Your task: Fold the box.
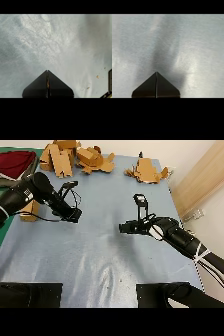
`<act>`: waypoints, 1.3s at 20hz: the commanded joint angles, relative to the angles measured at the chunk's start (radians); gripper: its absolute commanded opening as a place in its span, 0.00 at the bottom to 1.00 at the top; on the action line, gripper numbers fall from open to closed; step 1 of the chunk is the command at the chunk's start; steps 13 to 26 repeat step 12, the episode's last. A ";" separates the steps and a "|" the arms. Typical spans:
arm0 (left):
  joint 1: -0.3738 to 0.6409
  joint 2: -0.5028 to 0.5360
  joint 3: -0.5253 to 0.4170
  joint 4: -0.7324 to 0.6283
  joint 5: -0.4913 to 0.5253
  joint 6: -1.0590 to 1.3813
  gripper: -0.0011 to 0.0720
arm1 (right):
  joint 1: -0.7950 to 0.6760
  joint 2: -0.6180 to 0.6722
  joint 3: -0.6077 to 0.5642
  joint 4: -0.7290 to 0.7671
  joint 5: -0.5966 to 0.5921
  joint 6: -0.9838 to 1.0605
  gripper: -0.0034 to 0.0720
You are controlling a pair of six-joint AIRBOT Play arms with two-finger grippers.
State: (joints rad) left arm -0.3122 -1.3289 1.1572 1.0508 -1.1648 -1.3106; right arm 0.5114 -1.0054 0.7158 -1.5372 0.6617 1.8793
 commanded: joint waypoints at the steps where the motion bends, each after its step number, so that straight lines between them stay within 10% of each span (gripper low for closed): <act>1: -0.013 0.026 -0.047 0.002 0.071 -0.059 0.02 | 0.000 -0.010 0.023 -0.076 0.050 0.067 0.05; 26: -0.013 0.026 -0.047 -0.003 0.074 -0.068 0.03 | 0.000 -0.010 0.022 -0.071 0.065 0.066 0.05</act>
